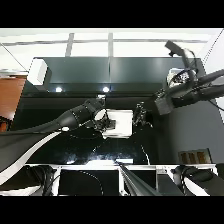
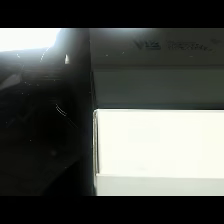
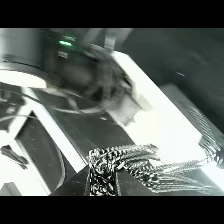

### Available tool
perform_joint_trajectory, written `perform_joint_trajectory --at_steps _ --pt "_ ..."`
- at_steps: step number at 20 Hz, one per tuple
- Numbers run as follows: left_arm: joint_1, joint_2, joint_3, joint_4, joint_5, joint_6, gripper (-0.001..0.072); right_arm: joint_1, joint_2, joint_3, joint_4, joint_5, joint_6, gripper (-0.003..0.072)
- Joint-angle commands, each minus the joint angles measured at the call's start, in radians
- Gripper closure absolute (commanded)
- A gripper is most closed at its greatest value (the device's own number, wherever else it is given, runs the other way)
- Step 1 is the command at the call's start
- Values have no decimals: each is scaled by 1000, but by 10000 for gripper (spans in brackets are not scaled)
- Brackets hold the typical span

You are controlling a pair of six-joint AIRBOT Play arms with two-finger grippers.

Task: Fold the box and place the chain.

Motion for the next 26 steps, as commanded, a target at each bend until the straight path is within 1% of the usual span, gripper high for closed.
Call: perform_joint_trajectory --at_steps 1,4,8,12,13,14,15,16,18,20,22,23,24,26 --pt "1 0 1 0 0 0 678 85 -5 -69 53 -158 -13 644" --pt "1 0 1 0 0 0 678 110 -6 -150 13 -243 -13 644" --pt "1 0 1 0 0 0 678 110 -8 -207 -2 -260 -12 643" --pt "1 0 1 0 0 0 678 111 -11 -271 29 -332 -5 643" --pt "1 0 1 0 0 0 678 111 -11 -278 31 -342 -4 617" --pt "1 0 1 0 0 0 678 111 -11 -280 30 -347 2 431" --pt "1 0 1 0 0 0 678 109 -11 -280 29 -350 2 279" --pt "1 0 1 0 0 0 678 97 -11 -280 24 -344 2 199" --pt "1 0 1 0 0 0 678 32 -8 -274 -11 -297 2 187" --pt "1 0 1 0 0 0 678 -73 -7 -274 -79 -255 0 188" --pt "1 0 1 0 1 0 678 -175 -7 -290 -141 -251 -34 188" --pt "1 0 1 0 1 0 678 -209 -7 -311 -150 -256 -91 188" --pt "1 0 1 0 1 0 678 -229 -7 -347 -150 -263 -194 188" --pt "1 0 1 0 0 0 678 -226 -8 -448 -150 -298 -400 186"
